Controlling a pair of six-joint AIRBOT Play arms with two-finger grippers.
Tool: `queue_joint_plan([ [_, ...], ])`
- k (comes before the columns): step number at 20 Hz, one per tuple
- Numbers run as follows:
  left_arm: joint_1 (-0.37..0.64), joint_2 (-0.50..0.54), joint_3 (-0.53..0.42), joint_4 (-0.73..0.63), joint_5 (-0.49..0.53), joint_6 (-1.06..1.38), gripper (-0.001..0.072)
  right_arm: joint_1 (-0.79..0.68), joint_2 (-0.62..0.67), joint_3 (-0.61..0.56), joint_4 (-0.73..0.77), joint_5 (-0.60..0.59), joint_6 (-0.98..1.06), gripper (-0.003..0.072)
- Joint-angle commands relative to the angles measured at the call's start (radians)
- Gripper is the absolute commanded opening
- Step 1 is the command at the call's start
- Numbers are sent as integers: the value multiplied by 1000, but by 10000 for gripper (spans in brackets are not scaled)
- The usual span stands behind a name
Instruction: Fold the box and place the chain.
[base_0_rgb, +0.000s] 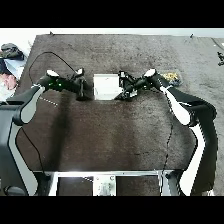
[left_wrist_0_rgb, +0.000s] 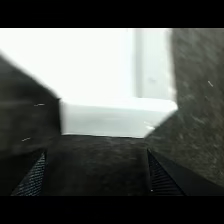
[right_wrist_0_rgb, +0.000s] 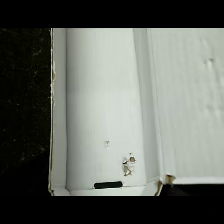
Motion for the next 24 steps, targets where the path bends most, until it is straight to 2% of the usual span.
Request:
queue_joint_plan([
  [1, -14, -14, 1, 5, -26, 98, 720, 1, -1, 0, 0, 0, 0, 407],
  [4, -12, -13, 2, -51, -24, 116, 720, 1, -1, 0, 0, 0, 0, 407],
  [16, -17, -13, 2, -108, -38, 116, 720, 1, -1, 0, 0, 0, 0, 407],
  [24, -66, -20, 0, -121, 47, 115, 720, 1, -1, 0, 0, 0, 0, 407],
])
